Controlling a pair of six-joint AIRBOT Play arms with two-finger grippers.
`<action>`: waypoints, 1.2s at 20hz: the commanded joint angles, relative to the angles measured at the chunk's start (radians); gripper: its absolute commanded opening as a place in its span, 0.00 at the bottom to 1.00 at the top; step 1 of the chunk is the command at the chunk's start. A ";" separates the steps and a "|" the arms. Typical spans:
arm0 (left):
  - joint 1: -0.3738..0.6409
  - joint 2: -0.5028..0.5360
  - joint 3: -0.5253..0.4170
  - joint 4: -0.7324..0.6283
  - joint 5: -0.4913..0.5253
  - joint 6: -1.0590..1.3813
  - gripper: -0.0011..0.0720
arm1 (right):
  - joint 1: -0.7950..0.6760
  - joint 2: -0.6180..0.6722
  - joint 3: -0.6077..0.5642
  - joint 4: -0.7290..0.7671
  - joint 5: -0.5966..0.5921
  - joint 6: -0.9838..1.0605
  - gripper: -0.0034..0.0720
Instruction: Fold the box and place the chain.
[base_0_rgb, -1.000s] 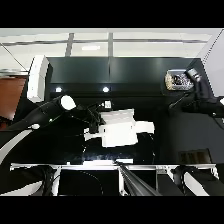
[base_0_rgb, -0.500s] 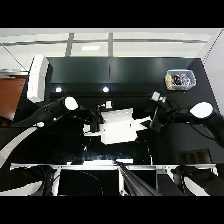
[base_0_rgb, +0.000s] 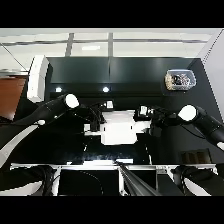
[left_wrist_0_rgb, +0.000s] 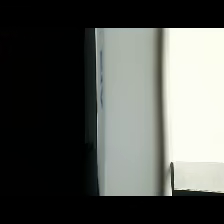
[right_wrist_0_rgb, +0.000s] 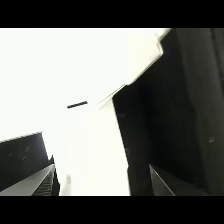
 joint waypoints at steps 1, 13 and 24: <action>0.000 -0.019 0.003 -0.003 -0.021 0.014 0.05 | 0.000 -0.003 -0.011 0.042 0.079 0.002 0.98; 0.000 -0.021 0.004 -0.003 -0.021 0.014 0.05 | 0.171 -0.029 -0.049 0.047 0.062 -0.073 0.98; 0.000 -0.021 0.004 -0.003 -0.022 0.014 0.06 | 0.232 -0.064 -0.056 0.074 -0.037 -0.071 0.98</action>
